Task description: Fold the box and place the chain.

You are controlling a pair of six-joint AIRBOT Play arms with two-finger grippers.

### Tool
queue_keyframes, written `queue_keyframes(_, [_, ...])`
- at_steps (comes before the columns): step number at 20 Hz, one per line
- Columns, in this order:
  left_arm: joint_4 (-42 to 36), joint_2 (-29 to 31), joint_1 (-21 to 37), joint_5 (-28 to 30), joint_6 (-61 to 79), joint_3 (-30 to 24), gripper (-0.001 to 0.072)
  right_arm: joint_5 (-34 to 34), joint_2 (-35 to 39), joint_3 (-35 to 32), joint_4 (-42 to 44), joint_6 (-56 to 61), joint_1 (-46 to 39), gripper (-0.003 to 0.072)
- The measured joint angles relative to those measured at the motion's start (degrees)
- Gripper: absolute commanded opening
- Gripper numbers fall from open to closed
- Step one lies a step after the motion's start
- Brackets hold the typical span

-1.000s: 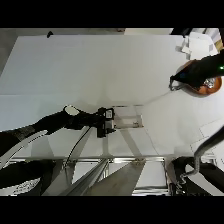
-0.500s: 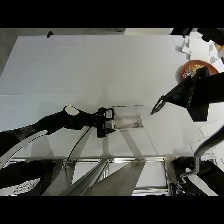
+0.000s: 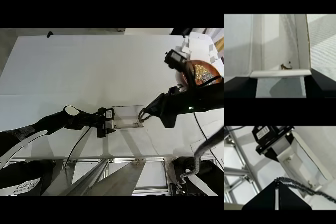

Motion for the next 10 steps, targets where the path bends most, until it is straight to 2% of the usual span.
queue_keyframes(5, [0.0,0.0,0.0,0.0,0.0,0.0,0.0312,-10.1,-1.1,-10.4,5.3,-4.0,0.6,0.0013])
queue_keyframes(10, [0.0,0.0,0.0,0.0,0.0,0.0,0.0312,-18.2,-5.3,-14.6,8.0,-7.4,5.7,0.0014])
